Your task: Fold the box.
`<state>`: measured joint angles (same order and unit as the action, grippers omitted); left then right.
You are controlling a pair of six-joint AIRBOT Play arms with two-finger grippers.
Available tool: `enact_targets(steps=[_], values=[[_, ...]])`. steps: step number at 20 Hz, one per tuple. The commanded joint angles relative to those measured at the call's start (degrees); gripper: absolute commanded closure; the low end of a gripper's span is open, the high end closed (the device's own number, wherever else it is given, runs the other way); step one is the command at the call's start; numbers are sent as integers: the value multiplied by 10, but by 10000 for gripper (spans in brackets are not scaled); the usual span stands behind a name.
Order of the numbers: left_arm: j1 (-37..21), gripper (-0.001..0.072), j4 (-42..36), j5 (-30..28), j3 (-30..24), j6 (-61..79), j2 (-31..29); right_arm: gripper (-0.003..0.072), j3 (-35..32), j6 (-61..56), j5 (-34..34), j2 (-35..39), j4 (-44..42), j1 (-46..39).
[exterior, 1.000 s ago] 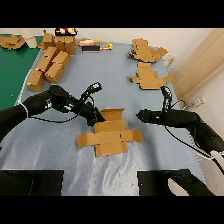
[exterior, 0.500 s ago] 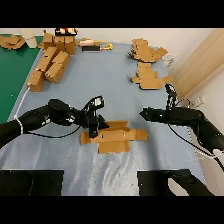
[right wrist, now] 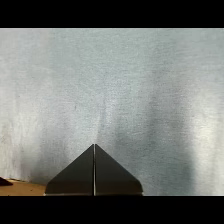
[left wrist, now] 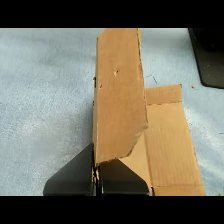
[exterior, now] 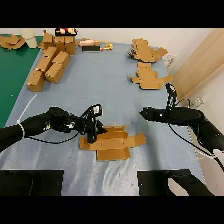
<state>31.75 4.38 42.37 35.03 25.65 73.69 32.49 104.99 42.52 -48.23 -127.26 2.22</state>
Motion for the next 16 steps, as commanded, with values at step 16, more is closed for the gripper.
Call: enact_targets(steps=[16], values=[[-23, 698, 53, 50, -6, -58, -4, 684, 0, 0, 5, 0, 5, 0]])
